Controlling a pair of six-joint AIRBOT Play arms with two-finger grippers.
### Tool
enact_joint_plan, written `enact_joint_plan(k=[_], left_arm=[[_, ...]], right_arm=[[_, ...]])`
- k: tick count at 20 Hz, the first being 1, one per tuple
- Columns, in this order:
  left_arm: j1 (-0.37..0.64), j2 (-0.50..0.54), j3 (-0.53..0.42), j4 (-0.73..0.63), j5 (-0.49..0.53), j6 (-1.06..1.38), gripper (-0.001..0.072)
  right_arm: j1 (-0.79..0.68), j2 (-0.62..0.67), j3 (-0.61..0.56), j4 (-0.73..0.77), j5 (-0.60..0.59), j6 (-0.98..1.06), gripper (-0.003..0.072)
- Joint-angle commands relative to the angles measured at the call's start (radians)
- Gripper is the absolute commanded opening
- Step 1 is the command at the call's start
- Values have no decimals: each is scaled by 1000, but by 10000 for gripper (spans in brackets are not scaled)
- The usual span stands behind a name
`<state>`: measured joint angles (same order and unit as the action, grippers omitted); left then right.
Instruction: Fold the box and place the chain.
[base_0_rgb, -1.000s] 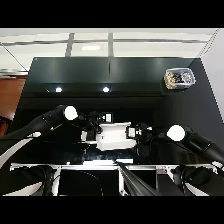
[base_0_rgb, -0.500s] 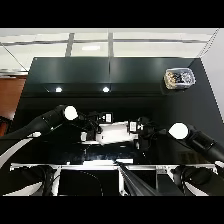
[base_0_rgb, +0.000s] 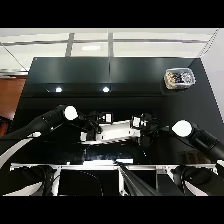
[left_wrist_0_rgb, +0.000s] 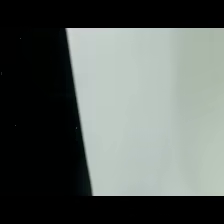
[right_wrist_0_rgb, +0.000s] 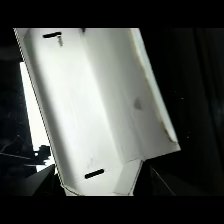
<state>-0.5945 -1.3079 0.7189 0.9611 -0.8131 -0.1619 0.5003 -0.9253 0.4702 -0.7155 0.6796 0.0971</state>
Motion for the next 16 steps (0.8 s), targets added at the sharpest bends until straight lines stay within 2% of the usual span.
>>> enact_joint_plan(k=[1,6,11,16], left_arm=[[0,1,1,0,1,0,25],[0,1,1,0,2,0,24],[0,16,16,55,1,0,25],[0,16,26,52,-3,0,26]], right_arm=[[0,-4,1,8,-45,-10,672],[1,-14,1,13,-34,-42,672],[1,-38,0,97,27,-113,671],[1,-80,0,180,55,-199,672]])
